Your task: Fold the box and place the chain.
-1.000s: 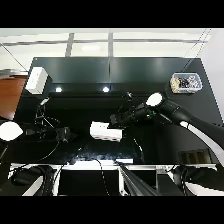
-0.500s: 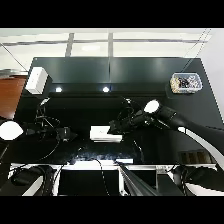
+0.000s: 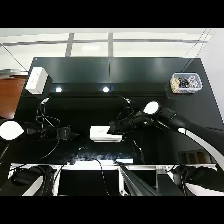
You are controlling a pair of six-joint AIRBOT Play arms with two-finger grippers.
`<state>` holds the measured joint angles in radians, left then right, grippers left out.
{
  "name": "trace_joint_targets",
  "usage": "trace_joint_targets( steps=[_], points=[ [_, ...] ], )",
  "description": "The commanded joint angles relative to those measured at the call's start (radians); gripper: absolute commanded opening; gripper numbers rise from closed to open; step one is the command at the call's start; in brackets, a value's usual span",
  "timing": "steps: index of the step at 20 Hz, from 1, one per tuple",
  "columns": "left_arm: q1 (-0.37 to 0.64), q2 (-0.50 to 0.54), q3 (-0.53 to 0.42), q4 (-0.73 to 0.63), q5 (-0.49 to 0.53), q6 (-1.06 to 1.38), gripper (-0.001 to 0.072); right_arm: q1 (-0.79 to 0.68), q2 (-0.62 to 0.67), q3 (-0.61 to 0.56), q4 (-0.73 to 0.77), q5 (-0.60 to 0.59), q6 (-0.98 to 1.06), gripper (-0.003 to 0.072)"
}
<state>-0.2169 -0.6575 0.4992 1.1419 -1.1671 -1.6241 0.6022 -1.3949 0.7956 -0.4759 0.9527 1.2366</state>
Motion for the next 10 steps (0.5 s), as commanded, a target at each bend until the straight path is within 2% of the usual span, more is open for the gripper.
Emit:
trace_joint_targets(
  steps=[1, 4, 7, 8, 10],
  points=[
    [0.001, 0.000, 0.003, -0.003, 0.013, 0.041, 0.0696, -0.006, 0.051, 0.021, 0.046, 0.027, -0.031, 0.0020],
    [0.001, -0.006, 0.007, -0.079, 0.007, 0.177, 0.0696, -0.054, 0.160, 0.036, 0.067, 0.046, -0.034, 0.0020],
    [-0.002, -0.077, 0.062, -0.159, 0.007, 0.352, 0.0696, -0.169, 0.269, 0.036, 0.051, 0.085, -0.034, 0.0020],
    [-0.008, -0.115, 0.090, -0.179, 0.007, 0.449, 0.0697, -0.218, 0.295, 0.036, 0.031, 0.100, -0.033, 0.0020],
    [-0.047, -0.191, 0.154, -0.189, 0.024, 0.794, 0.0698, -0.311, 0.327, 0.036, -0.008, 0.132, -0.033, 0.0020]
  ],
)
